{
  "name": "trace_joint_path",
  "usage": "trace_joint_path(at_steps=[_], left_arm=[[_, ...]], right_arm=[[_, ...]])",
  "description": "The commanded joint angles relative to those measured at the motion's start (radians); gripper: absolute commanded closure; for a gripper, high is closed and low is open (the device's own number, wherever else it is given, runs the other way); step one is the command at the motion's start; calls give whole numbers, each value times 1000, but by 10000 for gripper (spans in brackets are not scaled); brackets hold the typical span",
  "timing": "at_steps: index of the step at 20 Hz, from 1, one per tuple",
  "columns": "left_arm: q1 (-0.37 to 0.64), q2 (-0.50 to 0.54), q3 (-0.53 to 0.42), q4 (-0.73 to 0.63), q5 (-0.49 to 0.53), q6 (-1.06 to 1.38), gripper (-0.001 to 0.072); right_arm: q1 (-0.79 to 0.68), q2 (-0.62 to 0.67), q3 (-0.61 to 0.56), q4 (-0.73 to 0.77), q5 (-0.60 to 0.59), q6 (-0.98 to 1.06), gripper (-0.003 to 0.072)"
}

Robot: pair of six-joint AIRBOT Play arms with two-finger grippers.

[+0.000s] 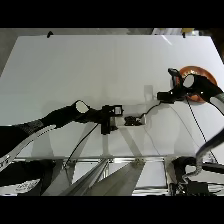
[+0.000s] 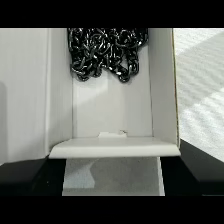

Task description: Fold the box and place the chain.

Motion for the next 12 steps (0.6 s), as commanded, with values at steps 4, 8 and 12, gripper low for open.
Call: trace_joint_path(at_steps=[4,8,12], left_arm=[[0,1,0,0,1,0,439],[0,1,0,0,1,0,439],[0,1,0,0,1,0,439]], right_arm=[[4,183,2,14,102,-18,674],[31,351,1,95,248,-39,674],[159,471,1,245,325,-84,674]])
